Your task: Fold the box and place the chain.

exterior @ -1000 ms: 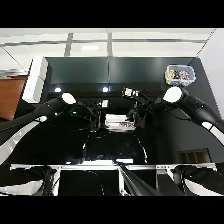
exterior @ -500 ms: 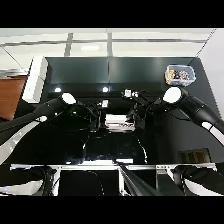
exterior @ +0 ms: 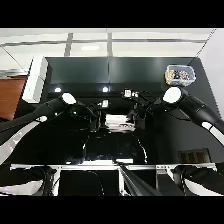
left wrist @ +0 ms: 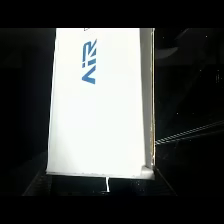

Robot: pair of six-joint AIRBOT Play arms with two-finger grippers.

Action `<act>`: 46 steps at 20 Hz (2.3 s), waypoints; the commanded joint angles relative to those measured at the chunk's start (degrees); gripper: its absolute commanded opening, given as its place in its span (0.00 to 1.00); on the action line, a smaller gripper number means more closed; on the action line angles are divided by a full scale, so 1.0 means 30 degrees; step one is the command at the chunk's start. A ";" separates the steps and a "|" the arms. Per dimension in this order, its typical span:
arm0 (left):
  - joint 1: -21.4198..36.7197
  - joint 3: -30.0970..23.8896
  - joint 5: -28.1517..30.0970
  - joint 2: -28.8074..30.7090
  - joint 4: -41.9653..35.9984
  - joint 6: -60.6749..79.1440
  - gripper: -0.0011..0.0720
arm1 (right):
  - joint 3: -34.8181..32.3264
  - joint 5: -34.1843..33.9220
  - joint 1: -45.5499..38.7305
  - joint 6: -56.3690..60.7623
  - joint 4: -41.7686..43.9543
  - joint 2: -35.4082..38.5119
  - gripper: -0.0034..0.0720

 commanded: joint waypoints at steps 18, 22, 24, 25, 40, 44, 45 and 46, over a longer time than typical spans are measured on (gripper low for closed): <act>-0.0007 0.0007 0.0007 -0.0007 0.0000 0.0000 0.48 | -0.0051 0.0022 0.0015 0.0007 -0.0029 0.0000 0.35; -0.0007 0.0007 0.0007 -0.0007 0.0000 0.0000 0.48 | -0.0051 0.0007 0.0015 0.0080 -0.0029 0.0000 0.41; -0.0007 0.0007 0.0007 -0.0007 0.0007 0.0000 0.48 | -0.0051 0.0007 0.0015 0.0080 -0.0029 0.0000 0.41; -0.0007 0.0007 0.0015 -0.0007 0.0007 0.0000 0.48 | -0.0051 0.0036 0.0015 0.0124 -0.0029 0.0000 0.41; -0.0007 0.0007 0.0015 -0.0007 0.0007 0.0000 0.48 | 0.0087 0.2280 -0.1188 0.7118 0.0073 0.1239 0.40; -0.0007 0.0007 0.0015 -0.0007 0.0000 0.0000 0.48 | -0.0313 0.3971 -0.3534 1.1307 0.2390 0.1588 0.06; -0.0007 0.0007 0.0022 -0.0007 0.0000 0.0000 0.48 | -0.0867 0.3934 -0.3679 1.1409 0.3993 0.1596 0.06; -0.0007 0.0007 0.0022 -0.0007 0.0000 0.0000 0.48 | -0.1486 0.3439 -0.3687 1.1358 0.5581 0.1588 0.06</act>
